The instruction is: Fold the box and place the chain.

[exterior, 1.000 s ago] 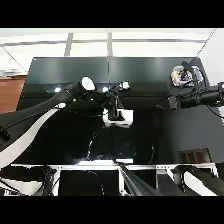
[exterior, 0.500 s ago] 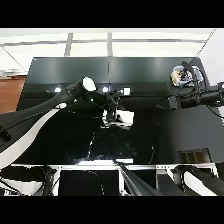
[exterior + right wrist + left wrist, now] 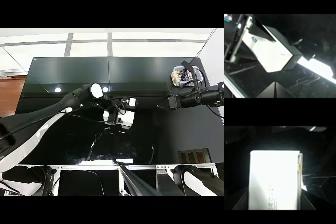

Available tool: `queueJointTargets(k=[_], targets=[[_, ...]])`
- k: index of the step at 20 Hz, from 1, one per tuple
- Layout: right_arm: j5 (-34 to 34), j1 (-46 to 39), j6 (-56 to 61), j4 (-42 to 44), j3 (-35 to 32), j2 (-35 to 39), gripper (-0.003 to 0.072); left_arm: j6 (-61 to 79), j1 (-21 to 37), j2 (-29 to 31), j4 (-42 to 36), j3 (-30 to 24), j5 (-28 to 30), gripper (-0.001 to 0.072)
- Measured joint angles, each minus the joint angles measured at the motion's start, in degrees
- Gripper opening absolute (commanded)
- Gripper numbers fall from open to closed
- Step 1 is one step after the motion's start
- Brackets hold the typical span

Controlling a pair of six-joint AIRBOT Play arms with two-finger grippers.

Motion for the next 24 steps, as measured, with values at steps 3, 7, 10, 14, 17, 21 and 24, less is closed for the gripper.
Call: queueJointTargets(k=[3, 7, 10, 14, 17, 21, 24], targets=[[-0.28, 0.0, 0.0, 0.02, 0.0, 0.0, 0.0011, -0.79, -1.42, -0.42, 1.84, 0.0, 1.22, 0.0686], [-0.52, 0.0, 0.0, 0.07, 0.0, 0.0, 0.0011, -5.27, -2.05, -0.57, 3.17, 0.2, 1.31, 0.0265], [-0.66, 0.0, 0.0, 0.07, 0.0, 0.0, 0.0011, -14.6, -2.14, 0.44, 8.33, 1.68, 0.31, 0.0265], [-0.7, 0.0, 0.02, 0.07, 0.0, 0.0, 0.0011, -32.17, 2.21, 3.3, 22.14, 4.35, -0.5, 0.0265], [-0.96, 0.0, 0.02, 0.07, 0.0, 0.0, 0.0011, -47.65, 11.82, 4.96, 32.96, 5.51, -2.12, 0.0267], [-2.12, 0.0, 0.42, 0.33, 0.0, 0.0, 0.0012, -62.71, 30.67, 5.66, 40.0, 6.21, -2.89, 0.0267], [-3.87, 0.0, 1.73, 0.48, 0.0, 0.0, 0.0011, -68.32, 43.6, 4.63, 41.55, 7.45, -0.87, 0.0268]])
